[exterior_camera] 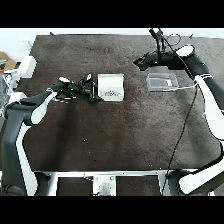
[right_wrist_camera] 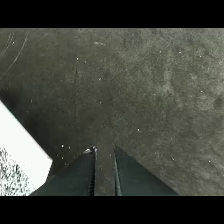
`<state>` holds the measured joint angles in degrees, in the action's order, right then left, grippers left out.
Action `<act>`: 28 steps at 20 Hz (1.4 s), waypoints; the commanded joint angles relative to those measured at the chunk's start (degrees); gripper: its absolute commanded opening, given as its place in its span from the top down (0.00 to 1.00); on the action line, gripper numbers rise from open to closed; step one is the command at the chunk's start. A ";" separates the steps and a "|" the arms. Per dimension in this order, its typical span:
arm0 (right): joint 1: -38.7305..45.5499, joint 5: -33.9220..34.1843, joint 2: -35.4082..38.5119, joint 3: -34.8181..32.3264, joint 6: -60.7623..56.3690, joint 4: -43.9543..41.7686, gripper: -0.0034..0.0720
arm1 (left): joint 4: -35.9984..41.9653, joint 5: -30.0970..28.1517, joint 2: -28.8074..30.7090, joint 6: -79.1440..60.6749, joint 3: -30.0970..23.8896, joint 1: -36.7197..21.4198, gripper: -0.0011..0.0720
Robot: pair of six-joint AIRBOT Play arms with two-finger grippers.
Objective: Fold the box and place the chain.
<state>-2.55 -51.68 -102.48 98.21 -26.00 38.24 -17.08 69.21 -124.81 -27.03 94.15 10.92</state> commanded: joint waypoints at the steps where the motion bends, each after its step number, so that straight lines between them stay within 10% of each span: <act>1: 0.72 -5.42 -6.69 6.73 -2.99 -1.18 0.78 | -0.02 -0.02 -0.02 0.00 0.00 -0.04 0.50; 8: 0.81 -19.71 -16.48 10.80 6.62 -20.15 0.88 | -0.02 -0.02 -0.02 -0.02 0.00 -0.04 0.50; 19: -1.05 -31.58 -15.50 10.67 14.73 -14.14 0.96 | -0.02 -0.02 -0.02 -0.02 0.00 -0.04 0.50; 28: -6.36 -10.12 -1.11 -12.09 30.49 -8.17 0.95 | -0.02 -0.02 -0.02 0.00 0.00 -0.04 0.50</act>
<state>-7.64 -71.18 -108.01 94.32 -3.86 30.72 -17.08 69.19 -124.81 -27.03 94.15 10.92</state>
